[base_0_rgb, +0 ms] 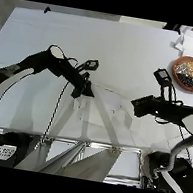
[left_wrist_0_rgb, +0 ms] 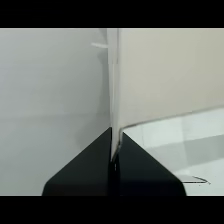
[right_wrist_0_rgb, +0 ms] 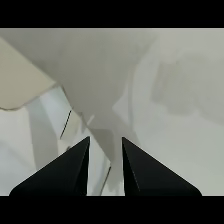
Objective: Fold the box and place the chain.
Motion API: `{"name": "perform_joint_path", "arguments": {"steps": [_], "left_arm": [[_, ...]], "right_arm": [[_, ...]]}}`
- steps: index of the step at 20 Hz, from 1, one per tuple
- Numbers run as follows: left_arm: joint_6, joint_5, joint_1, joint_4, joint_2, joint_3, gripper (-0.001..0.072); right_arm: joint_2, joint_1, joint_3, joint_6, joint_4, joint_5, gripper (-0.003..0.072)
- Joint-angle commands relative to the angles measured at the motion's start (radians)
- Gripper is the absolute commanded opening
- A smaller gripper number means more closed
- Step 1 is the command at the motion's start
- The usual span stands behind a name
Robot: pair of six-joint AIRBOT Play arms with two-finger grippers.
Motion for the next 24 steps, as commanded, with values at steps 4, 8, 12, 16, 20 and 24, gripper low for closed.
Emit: {"name": "perform_joint_path", "arguments": {"steps": [4,8,12,16,20,24], "left_arm": [[0.180,0.298,-0.057,-0.143,0.181,-0.274,-0.0005],[0.363,0.333,-0.058,-0.333,0.153,-0.327,-0.0003],[0.373,0.447,-0.058,-0.353,0.143,-0.327,0.0002],[0.469,0.449,-0.064,-0.353,0.143,-0.327,0.0003],[0.489,0.453,-0.087,-0.353,0.113,-0.327,0.0003],[0.481,0.454,-0.089,-0.356,0.047,-0.309,0.0003]], "right_arm": [[0.142,0.000,0.012,0.001,-0.097,0.090,0.0233],[0.140,0.000,0.011,0.001,-0.095,0.091,0.0232],[0.140,0.000,0.012,0.001,-0.090,0.092,0.0232],[0.140,0.000,0.011,0.000,-0.063,0.094,0.0232],[0.140,0.000,0.011,0.000,-0.063,0.093,0.0232],[0.140,0.000,0.011,-0.003,-0.065,0.092,0.0232]]}}
